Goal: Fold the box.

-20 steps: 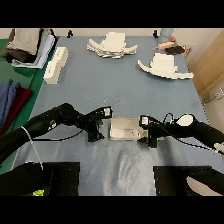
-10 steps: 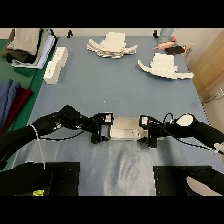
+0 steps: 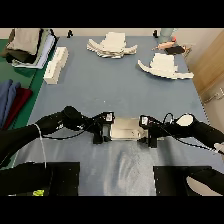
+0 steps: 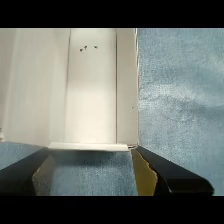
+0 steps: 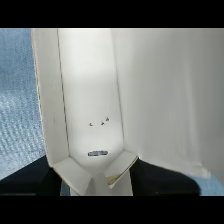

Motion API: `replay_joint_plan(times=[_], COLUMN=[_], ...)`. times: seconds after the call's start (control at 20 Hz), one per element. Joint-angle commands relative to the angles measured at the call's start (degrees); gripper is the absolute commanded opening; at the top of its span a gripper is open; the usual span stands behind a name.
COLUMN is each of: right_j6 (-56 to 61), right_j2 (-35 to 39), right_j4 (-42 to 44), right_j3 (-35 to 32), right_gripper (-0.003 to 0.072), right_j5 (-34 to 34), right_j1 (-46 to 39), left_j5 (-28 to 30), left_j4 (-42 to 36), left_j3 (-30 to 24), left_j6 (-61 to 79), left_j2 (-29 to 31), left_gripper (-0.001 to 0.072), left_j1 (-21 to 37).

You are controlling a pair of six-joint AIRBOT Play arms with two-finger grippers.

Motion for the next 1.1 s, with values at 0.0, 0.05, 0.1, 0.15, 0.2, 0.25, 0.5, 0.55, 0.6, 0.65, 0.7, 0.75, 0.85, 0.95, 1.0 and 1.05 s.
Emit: replay_joint_plan(times=[0.0, 0.05, 0.1, 0.15, 0.2, 0.25, 0.5, 0.55, 0.6, 0.65, 0.7, 0.75, 0.85, 0.95, 1.0, 1.05], right_j6=[0.0, 0.0, 0.0, 0.0, 0.0, 0.0, 0.0, 0.0, 0.0, 0.0, 0.0, 0.0, 0.0, 0.0, 0.0, 0.0], right_j2=[0.0, 0.0, 0.0, 0.0, 0.0, 0.0, 0.0, 0.0, 0.0, 0.0, 0.0, 0.0, 0.0, 0.0, 0.0, 0.0], right_j4=[0.0, 0.0, 0.0, 0.0, 0.0, 0.0, 0.0, 0.0, 0.0, 0.0, 0.0, 0.0, 0.0, 0.0, 0.0, 0.0], right_j3=[0.0, 0.0, 0.0, 0.0, 0.0, 0.0, 0.0, 0.0, 0.0, 0.0, 0.0, 0.0, 0.0, 0.0, 0.0, 0.0], right_gripper=[0.0529, 0.0529, 0.0528, 0.0529, 0.0529, 0.0529, 0.0529, 0.0529, 0.0529, 0.0529, 0.0528, 0.0529, 0.0529, 0.0529, 0.0529, 0.0528], right_j5=[0.0, 0.0, 0.0, 0.0, 0.0, 0.0, 0.0, 0.0, 0.0, 0.0, 0.0, 0.0, 0.0, 0.0, 0.0, 0.0], right_j1=[0.0, 0.0, 0.0, 0.0, 0.0, 0.0, 0.0, 0.0, 0.0, 0.0, 0.0, 0.0, 0.0, 0.0, 0.0, 0.0], left_j5=[2.2, 2.9, 3.1, 3.2, 3.1, 3.1, 3.1, 3.1, 3.2, 3.2, 3.3, 4.0, 5.3, 5.3, 5.0, 4.6], left_j4=[-1.2, -1.8, -2.1, -2.5, -2.7, -3.2, -3.3, -3.3, -3.3, -3.3, -3.2, -3.2, -3.1, -3.1, -3.1, -3.2], left_j3=[0.0, 0.0, 0.1, 0.1, 0.1, 0.1, 0.1, 0.1, 0.1, 0.1, 0.1, 0.1, 0.1, 0.1, 0.1, 0.1], left_j6=[0.1, 0.2, 0.2, 0.5, 1.1, 1.7, 1.9, 1.9, 1.9, 1.9, 1.9, 1.8, 1.1, 1.0, 1.0, 0.9], left_j2=[-1.2, -1.4, -1.6, -1.7, -1.8, -1.8, -1.8, -1.8, -1.8, -1.8, -1.8, -1.8, -1.8, -1.8, -1.8, -1.7], left_gripper=[0.0695, 0.0695, 0.0695, 0.0695, 0.0695, 0.0695, 0.0694, 0.0694, 0.0693, 0.0645, 0.0475, 0.0420, 0.0422, 0.0425, 0.0494, 0.0693], left_j1=[-0.7, -0.8, -0.9, -1.1, -1.5, -1.8, -2.3, -2.3, -2.3, -2.3, -2.4, -2.7, -3.3, -3.3, -3.3, -3.3])
